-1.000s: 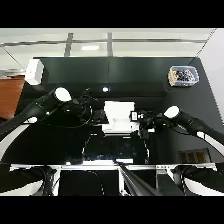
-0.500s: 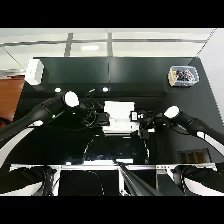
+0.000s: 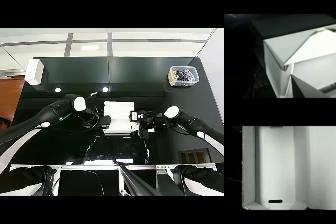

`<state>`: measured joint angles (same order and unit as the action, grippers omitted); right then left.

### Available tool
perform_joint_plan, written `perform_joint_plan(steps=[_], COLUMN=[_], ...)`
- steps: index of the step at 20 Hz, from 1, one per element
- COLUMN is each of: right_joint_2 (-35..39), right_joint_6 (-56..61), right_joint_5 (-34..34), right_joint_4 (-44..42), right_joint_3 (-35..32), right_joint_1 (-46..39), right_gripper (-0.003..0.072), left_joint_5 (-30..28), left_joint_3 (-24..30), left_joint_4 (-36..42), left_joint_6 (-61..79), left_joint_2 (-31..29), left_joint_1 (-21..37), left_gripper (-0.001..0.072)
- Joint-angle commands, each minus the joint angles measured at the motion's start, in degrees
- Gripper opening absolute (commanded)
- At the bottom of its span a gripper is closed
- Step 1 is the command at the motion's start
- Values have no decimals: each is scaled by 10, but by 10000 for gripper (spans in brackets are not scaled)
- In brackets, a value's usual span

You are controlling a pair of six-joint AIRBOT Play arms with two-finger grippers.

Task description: Fold the box and place the chain.

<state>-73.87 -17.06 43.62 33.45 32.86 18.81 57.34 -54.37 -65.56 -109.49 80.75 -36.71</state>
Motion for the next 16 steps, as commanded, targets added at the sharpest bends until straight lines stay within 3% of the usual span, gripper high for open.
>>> perform_joint_plan(steps=[1, 7, 12, 13, 14, 16], right_joint_2=[0, 0, 0, 0, 0, 0], right_joint_6=[0, 0, 0, 0, 0, 0], right_joint_5=[0, 0, 1, 1, 0, 0], right_joint_4=[0, 0, 0, 0, 0, 0], right_joint_3=[0, 0, 0, 0, 0, 0], right_joint_1=[1, 1, 1, 1, 1, 1], right_gripper=[411, 411, 411, 411, 411, 411], left_joint_5=[3, 51, 82, 88, 88, 88], left_joint_3=[-21, -105, -131, -131, -131, -134], left_joint_4=[-111, -207, -203, -203, -203, -203], left_joint_6=[-108, -229, -275, -275, -275, -275], left_joint_2=[3, 54, 90, 90, 90, 90], left_joint_1=[-29, -93, -104, -104, -104, -104], left_gripper=[479, 479, 479, 469, 395, 389])
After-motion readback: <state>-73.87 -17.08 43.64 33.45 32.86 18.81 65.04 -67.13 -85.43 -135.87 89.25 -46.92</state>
